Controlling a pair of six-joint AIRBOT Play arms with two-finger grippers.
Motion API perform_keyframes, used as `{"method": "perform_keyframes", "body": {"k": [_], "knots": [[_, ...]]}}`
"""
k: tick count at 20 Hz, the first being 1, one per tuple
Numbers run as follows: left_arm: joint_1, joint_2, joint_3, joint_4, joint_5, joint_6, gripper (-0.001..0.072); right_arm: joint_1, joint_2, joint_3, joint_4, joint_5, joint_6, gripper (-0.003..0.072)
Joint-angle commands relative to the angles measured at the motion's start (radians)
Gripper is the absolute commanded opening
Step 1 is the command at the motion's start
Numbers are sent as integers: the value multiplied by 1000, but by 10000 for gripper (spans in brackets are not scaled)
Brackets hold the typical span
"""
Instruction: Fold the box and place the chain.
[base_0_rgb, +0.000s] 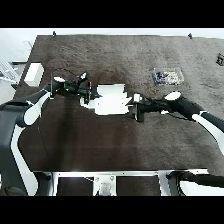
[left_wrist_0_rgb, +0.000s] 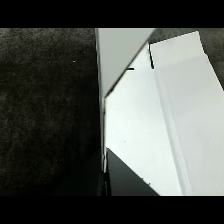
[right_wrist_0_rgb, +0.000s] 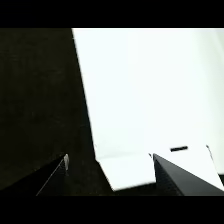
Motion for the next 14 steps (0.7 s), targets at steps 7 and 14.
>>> {"method": "perform_keyframes", "body": {"k": [7,14], "knots": [[0,-1,1,0,0,0,22,87,-79,0,76,-214,-6,619],[0,-1,1,0,0,0,22,89,-84,17,193,-336,-5,618]]}}
